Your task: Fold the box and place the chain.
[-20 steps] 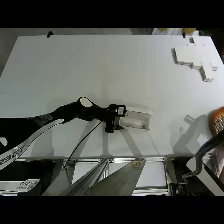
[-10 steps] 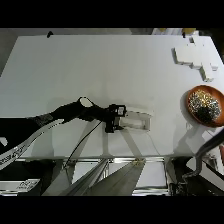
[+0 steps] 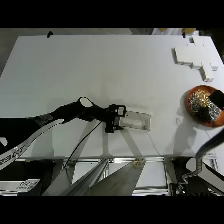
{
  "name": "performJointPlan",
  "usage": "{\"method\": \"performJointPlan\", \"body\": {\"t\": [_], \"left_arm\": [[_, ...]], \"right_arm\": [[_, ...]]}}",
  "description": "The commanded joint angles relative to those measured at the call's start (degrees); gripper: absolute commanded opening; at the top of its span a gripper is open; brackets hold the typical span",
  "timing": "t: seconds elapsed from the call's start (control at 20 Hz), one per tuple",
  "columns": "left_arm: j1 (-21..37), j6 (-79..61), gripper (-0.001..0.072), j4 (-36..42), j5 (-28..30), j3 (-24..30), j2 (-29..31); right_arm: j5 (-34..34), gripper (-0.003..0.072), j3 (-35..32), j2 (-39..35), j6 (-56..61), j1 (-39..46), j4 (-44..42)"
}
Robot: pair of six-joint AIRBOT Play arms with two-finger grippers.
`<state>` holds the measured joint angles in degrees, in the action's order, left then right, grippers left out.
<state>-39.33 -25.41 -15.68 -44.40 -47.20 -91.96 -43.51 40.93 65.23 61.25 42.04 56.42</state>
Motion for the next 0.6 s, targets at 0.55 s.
{"method": "performJointPlan", "body": {"t": [0.55], "left_arm": [[0.02, -0.02, 0.0390, 0.00, 0.02, -0.02, 0.02]], "right_arm": [[-32.46, 0.0105, 21.07, 5.75, 11.98, -9.57, 27.43]]}}
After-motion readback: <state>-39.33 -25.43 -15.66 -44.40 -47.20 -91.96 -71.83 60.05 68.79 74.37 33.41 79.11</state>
